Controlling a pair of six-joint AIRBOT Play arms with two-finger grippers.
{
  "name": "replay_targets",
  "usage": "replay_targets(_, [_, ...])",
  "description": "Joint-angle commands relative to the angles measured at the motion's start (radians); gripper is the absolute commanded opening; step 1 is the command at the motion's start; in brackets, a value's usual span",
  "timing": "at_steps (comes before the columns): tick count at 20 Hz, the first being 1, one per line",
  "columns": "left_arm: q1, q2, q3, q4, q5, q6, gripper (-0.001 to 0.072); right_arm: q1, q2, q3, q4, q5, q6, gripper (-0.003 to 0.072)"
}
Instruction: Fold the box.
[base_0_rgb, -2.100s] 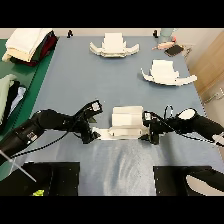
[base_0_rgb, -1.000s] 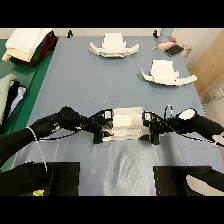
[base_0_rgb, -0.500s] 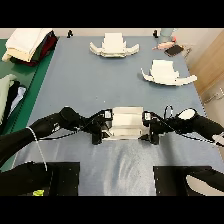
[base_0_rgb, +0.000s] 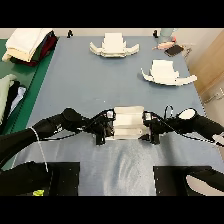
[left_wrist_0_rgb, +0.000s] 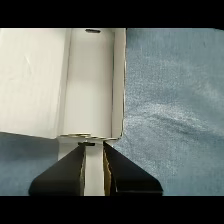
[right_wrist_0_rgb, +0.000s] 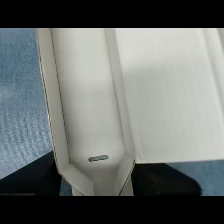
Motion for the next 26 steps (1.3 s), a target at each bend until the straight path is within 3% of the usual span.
replay_targets(1, [-0.007,-0.003,0.001,-0.022,0.028,0.042,0.0162,0.001,-0.001,0.001,0.003,0.001,0.001,0.0513])
replay_targets(3, [-0.007,-0.003,0.001,-0.048,0.027,0.055,0.0141,0.001,-0.001,0.001,0.003,0.001,0.001,0.0513])
replay_targets(4, [-0.007,-0.003,0.001,-0.063,0.026,0.083,0.003,0.001,-0.001,0.001,0.003,0.001,0.001,0.0513])
replay_targets(12, [-0.032,-0.014,0.001,-0.115,0.035,0.123,0.0035,0.001,-0.001,0.001,0.002,0.001,0.001,0.0513])
replay_targets(13, [-0.032,-0.014,0.001,-0.115,0.035,0.123,0.0057,0.001,-0.001,0.001,0.003,0.001,0.001,0.0513])
replay_targets(14, [-0.032,-0.014,0.001,-0.115,0.035,0.122,0.0299,0.001,-0.001,0.001,0.003,0.001,0.001,0.0513])
replay_targets(15, [-0.032,-0.014,0.001,-0.115,0.035,0.122,0.0466,0.001,-0.001,0.001,0.002,0.001,0.001,0.0513])
replay_targets(18, [-0.032,-0.014,0.001,-0.115,0.035,0.122,0.0486,0.001,-0.001,0.001,0.003,0.001,0.001,0.0513])
replay_targets(20, [-0.032,-0.014,0.001,-0.116,0.035,0.117,0.066,0.001,-0.001,0.001,0.003,0.001,0.001,0.0513])
replay_targets(26, [-0.032,-0.014,0.001,-0.115,0.035,0.118,0.0658,0.001,-0.001,0.001,0.003,0.001,0.001,0.0513])
